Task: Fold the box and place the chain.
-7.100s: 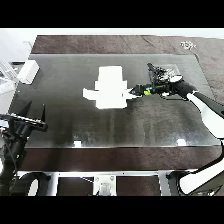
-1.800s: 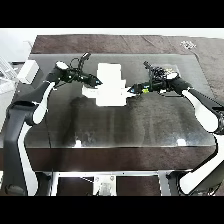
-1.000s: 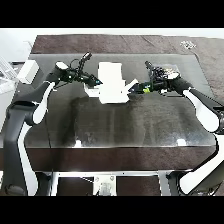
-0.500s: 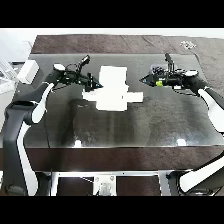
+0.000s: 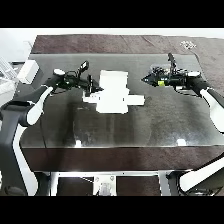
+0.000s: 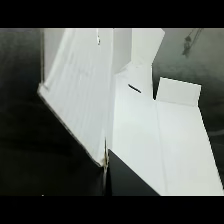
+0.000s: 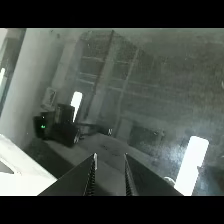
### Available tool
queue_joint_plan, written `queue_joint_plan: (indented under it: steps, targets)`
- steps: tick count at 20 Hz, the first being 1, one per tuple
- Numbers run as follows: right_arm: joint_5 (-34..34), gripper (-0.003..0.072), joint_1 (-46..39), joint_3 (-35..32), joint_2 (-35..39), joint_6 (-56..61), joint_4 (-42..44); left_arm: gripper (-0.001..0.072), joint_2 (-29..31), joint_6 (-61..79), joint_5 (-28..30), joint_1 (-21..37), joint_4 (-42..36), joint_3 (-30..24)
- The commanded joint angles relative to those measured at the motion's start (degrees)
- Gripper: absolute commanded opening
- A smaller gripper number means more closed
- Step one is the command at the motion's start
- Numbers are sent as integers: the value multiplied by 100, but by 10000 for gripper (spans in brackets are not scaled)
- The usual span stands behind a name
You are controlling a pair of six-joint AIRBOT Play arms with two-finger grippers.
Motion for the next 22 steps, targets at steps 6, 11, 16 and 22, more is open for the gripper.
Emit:
queue_joint_plan:
  steps: [6, 11, 16, 22]
  targets:
    - [4, 238, 35, -103, 2, -59, -4, 14, 247, 1248, 522, -11, -348, -697]
    - [13, 238, 118, -103, 2, -153, -7, 14, 243, 1550, 654, -11, -369, -970]
    - [17, 238, 155, -103, 2, -162, -4, 15, 238, 1742, 614, -11, -367, -1054]
    - [17, 239, 201, -103, 2, -162, -4, 17, 201, 1849, 682, -11, -352, -1054]
